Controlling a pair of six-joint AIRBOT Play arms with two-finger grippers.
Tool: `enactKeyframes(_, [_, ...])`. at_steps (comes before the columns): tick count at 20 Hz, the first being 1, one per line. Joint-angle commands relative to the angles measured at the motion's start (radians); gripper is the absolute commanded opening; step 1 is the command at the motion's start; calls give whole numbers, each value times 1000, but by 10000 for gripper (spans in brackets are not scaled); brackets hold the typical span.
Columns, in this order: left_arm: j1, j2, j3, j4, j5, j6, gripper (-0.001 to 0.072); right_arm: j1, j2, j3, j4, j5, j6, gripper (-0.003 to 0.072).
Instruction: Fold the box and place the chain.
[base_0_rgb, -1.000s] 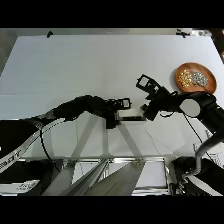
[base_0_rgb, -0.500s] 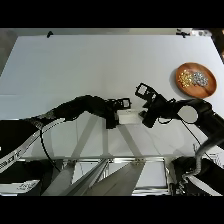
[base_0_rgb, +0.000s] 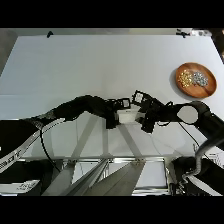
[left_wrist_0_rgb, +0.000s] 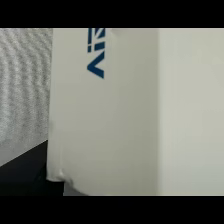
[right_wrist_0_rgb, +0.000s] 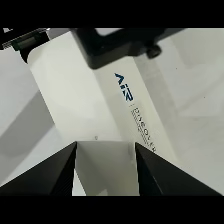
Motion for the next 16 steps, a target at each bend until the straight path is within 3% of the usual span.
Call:
enactKeyframes(1, [-1,1,0,0,0,0,316,1,-16,0,-25,-51,-19,407])
enactKeyframes(6, [-1,1,0,0,0,0,316,1,-91,0,-45,-65,-6,406])
enactKeyframes(16, [-1,1,0,0,0,0,316,0,-51,7,-29,-97,-6,374])
